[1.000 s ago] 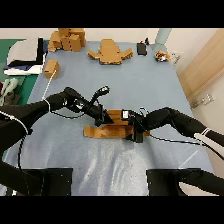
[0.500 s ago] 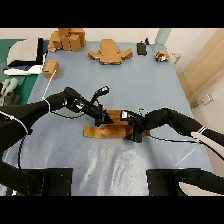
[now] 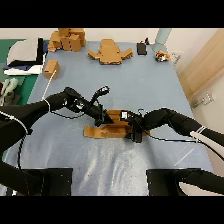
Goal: Fold the box.
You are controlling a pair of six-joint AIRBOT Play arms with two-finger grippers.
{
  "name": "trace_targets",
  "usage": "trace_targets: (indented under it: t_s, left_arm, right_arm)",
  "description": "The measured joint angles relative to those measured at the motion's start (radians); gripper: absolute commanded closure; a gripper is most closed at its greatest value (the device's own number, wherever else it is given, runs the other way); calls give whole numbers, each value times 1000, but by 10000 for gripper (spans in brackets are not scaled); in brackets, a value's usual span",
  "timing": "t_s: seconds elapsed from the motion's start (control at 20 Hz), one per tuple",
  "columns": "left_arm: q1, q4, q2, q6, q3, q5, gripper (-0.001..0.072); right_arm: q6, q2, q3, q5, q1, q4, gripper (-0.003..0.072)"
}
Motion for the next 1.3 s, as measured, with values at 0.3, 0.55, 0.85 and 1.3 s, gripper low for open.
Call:
trace_targets:
  t_s: [0.3,0.55,0.85,1.3]
  left_arm:
    - [0,0,0,0,0,0,695]
    - [0,0,0,0,0,1,695]
    - [0,-1,0,0,0,2,695]
    - [0,-1,0,0,0,2,695]
  right_arm:
    - [0,0,0,-2,2,-1,175]
    - [0,0,0,-2,2,-3,151]
    - [26,2,3,-9,2,-4,-34]
    - [58,39,6,-10,2,-35,106]
